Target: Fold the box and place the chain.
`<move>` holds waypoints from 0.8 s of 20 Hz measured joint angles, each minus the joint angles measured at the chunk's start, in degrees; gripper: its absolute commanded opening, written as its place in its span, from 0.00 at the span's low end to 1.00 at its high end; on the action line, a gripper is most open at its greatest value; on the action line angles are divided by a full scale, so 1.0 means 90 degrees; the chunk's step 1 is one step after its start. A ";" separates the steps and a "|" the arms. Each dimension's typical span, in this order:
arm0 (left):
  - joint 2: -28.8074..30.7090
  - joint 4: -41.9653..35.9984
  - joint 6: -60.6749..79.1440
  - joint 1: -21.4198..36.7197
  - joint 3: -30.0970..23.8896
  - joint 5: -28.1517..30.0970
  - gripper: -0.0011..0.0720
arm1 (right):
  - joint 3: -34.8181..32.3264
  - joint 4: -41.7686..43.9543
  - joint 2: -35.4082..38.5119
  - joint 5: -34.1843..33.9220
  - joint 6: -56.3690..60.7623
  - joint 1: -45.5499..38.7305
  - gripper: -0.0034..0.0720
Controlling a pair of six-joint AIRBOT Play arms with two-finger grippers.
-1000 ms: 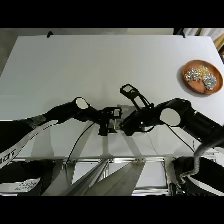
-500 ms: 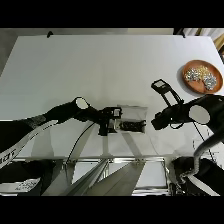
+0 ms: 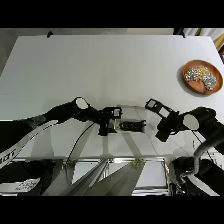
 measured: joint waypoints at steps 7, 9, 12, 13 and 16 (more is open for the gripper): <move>0.0000 0.0000 0.0000 0.0000 0.0000 0.0000 0.56 | -0.0136 0.0491 -0.0165 -0.1078 -0.1945 -0.0010 0.34; 0.0000 -0.0002 0.0000 0.0000 0.0000 0.0000 0.56 | -0.0146 0.0804 -0.0180 -0.1217 -0.2149 -0.0010 0.34; 0.0000 0.0000 0.0000 0.0000 0.0000 0.0000 0.56 | -0.0148 0.1226 -0.0182 -0.1311 -0.2414 -0.0010 0.29; 0.0000 0.0000 0.0002 0.0000 0.0000 0.0000 0.56 | -0.0148 0.1331 -0.0182 -0.1316 -0.2480 -0.0010 0.29; 0.0000 -0.0002 0.0000 0.0000 0.0000 0.0000 0.56 | -0.0151 0.1518 -0.0182 -0.1197 -0.2652 -0.0012 0.29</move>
